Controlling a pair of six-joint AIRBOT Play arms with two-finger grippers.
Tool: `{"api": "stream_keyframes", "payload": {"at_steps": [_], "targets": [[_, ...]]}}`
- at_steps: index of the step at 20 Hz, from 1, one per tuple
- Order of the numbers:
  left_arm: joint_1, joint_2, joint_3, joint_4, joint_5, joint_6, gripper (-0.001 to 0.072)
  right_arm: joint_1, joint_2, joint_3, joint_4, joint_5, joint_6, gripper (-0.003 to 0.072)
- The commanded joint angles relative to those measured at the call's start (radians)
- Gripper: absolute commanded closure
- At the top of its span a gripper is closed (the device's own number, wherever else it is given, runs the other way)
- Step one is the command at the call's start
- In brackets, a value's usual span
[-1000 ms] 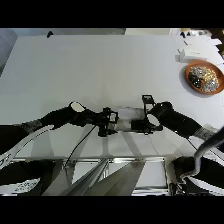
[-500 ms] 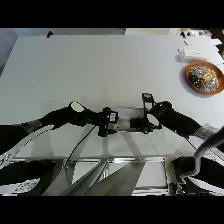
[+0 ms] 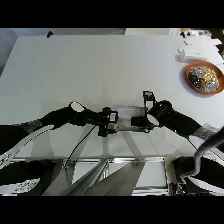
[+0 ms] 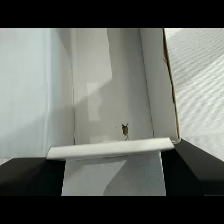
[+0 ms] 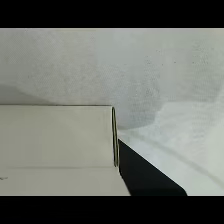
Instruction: Fold the box and place the chain.
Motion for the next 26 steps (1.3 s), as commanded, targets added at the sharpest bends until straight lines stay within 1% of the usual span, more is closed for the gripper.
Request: {"api": "stream_keyframes", "payload": {"at_steps": [1,5,7,9,11,12,15,18,20,23,25,26], "targets": [[0.0,0.0,0.0,0.001,-0.002,0.002,0.0698,0.0,-0.005,0.001,-0.014,0.005,0.006,0.064],[0.0,0.0,0.0,0.001,-0.002,0.002,0.0698,0.0,-0.01,0.001,-0.014,0.018,0.006,0.065],[0.0,0.0,0.0,0.001,-0.002,0.002,0.0698,0.0,-0.01,0.001,-0.014,0.018,0.005,0.0668],[0.0,0.0,0.0,0.001,-0.002,0.002,0.0698,0.0,-0.008,0.001,-0.013,0.016,-0.003,0.0655],[0.0,0.0,0.0,0.001,-0.002,0.002,0.0698,0.0,-0.004,0.002,-0.013,0.02,-0.01,0.0399],[0.0,0.0,0.0,0.001,-0.002,0.002,0.0698,0.0,0.004,0.002,-0.013,0.024,-0.01,0.037],[0.0,0.0,0.0,0.001,-0.002,0.002,0.0698,0.0,0.05,0.002,-0.013,0.07,-0.075,0.037],[0.0,0.0,0.0,0.001,-0.002,0.002,0.0698,0.0,0.122,0.007,-0.013,0.122,-0.183,0.037],[0.0,0.0,0.0,0.001,-0.002,0.002,0.0698,0.0,0.181,0.035,-0.006,0.175,-0.246,0.0371],[0.0,0.0,0.0,0.001,-0.002,0.002,0.0698,0.0,0.244,0.143,0.013,0.263,-0.356,0.0374],[0.0,0.0,0.0,0.001,-0.002,0.002,0.0698,-0.025,0.253,0.259,-0.007,0.309,-0.444,0.0436],[0.0,0.0,0.0,0.001,-0.002,0.002,0.0698,-0.063,0.25,0.314,-0.008,0.305,-0.478,0.0464]]}}
